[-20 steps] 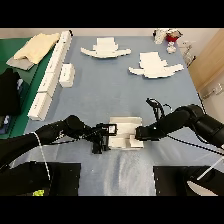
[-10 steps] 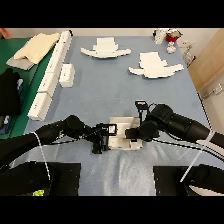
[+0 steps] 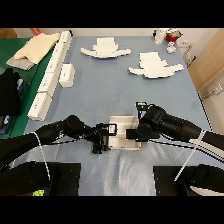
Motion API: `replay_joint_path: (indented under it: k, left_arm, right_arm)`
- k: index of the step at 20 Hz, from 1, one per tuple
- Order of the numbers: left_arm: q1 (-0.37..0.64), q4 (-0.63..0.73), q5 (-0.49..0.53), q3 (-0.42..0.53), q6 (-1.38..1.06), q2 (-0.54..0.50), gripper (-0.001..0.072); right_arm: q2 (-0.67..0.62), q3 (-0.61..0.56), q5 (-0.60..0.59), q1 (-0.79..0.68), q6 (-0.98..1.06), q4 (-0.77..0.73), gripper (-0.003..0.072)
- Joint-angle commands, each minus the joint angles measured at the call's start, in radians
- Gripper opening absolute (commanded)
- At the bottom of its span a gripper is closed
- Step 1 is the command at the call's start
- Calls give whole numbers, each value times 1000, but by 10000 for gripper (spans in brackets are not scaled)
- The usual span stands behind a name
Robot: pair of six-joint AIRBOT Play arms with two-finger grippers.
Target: Fold the box.
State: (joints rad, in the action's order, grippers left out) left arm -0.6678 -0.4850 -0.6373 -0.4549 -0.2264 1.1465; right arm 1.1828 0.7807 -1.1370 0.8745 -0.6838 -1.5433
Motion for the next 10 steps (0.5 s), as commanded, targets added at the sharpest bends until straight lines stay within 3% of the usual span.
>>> replay_joint_path:
  k: [1, 2, 3, 4, 5, 10]
  left_arm:
    - [0, 0, 0, 0, -2, 0, 441]
    - [0, -1, 0, 0, -2, 0, 440]
    - [0, 0, 0, 0, -2, 0, 441]
    - [0, 0, 0, 0, -2, 0, 441]
    - [0, -1, 0, 0, -2, 0, 440]
    - [0, 0, 1, 0, -2, 0, 441]
  right_arm:
    - [2, 1, 6, 4, 13, 0, 6]
    - [2, 1, 6, 4, 13, 0, 6]
    - [2, 1, 4, 4, 13, -2, 80]
    - [1, 2, -2, 4, 13, -10, 330]
    - [-1, 4, -20, 4, 13, -19, 443]
    - [-12, 91, -193, 4, 10, -20, 443]
